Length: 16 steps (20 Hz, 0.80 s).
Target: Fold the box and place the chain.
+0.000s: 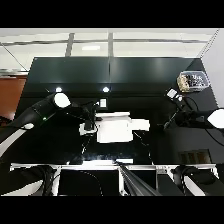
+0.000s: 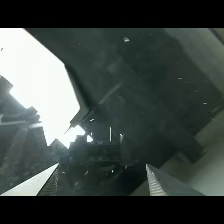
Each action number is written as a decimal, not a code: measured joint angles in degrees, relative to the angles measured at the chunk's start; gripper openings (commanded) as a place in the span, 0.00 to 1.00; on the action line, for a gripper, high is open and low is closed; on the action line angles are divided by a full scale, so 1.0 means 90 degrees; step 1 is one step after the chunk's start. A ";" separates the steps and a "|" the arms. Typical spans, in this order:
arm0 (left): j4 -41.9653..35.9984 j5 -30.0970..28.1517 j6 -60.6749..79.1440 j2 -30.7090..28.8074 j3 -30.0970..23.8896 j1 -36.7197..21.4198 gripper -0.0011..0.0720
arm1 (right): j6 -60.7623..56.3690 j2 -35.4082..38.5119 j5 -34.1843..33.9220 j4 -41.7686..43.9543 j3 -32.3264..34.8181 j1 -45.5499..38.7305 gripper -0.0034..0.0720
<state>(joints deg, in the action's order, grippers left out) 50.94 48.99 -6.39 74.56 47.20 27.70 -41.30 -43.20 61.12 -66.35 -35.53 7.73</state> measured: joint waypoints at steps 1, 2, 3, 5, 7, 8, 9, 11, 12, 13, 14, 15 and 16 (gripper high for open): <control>0.0029 -0.0070 -0.0005 0.0058 -0.0019 0.0024 0.05 | 0.0104 -0.0002 0.0019 0.0073 0.0056 0.0061 0.85; 0.0051 -0.0104 -0.0010 0.0102 -0.0032 0.0039 0.05 | 0.0209 -0.0007 0.0029 0.0172 0.0107 0.0141 0.85; 0.0056 -0.0112 -0.0049 0.0136 -0.0041 0.0053 0.05 | 0.0301 -0.0007 0.0039 0.0267 0.0146 0.0238 0.85; 0.0075 -0.0114 -0.0119 0.0177 -0.0051 0.0070 0.05 | 0.0515 -0.0015 0.0027 0.0471 0.0209 0.0491 0.85; 0.0085 -0.0092 -0.0175 0.0199 -0.0056 0.0078 0.05 | 0.0763 -0.0022 -0.0080 0.0593 0.0306 0.0799 0.85; 0.0087 -0.0090 -0.0187 0.0206 -0.0056 0.0080 0.05 | 0.0930 -0.0039 -0.0134 0.0641 0.0376 0.0974 0.85; 0.0092 -0.0066 -0.0219 0.0211 -0.0056 0.0083 0.05 | 0.1081 -0.0073 -0.0185 0.0687 0.0442 0.1139 0.85; 0.0095 -0.0046 -0.0223 0.0219 -0.0056 0.0083 0.05 | 0.1304 -0.0204 -0.0325 0.0797 0.0573 0.1474 0.85; 0.0092 -0.0044 -0.0248 0.0219 -0.0056 0.0083 0.05 | 0.1404 -0.0291 -0.0403 0.0845 0.0624 0.1630 0.85; 0.0095 -0.0044 -0.0267 0.0219 -0.0056 0.0083 0.05 | 0.1506 -0.0398 -0.0476 0.0879 0.0661 0.1778 0.85; 0.0095 -0.0044 -0.0272 0.0219 -0.0056 0.0083 0.05 | 0.1605 -0.0520 -0.0551 0.0903 0.0687 0.1911 0.85; 0.0095 -0.0044 -0.0294 0.0219 -0.0058 0.0083 0.05 | 0.1673 -0.0639 -0.0593 0.0923 0.0707 0.2013 0.85; 0.0095 -0.0041 -0.0294 0.0219 -0.0056 0.0083 0.05 | 0.1739 -0.0763 -0.0661 0.0952 0.0719 0.2106 0.85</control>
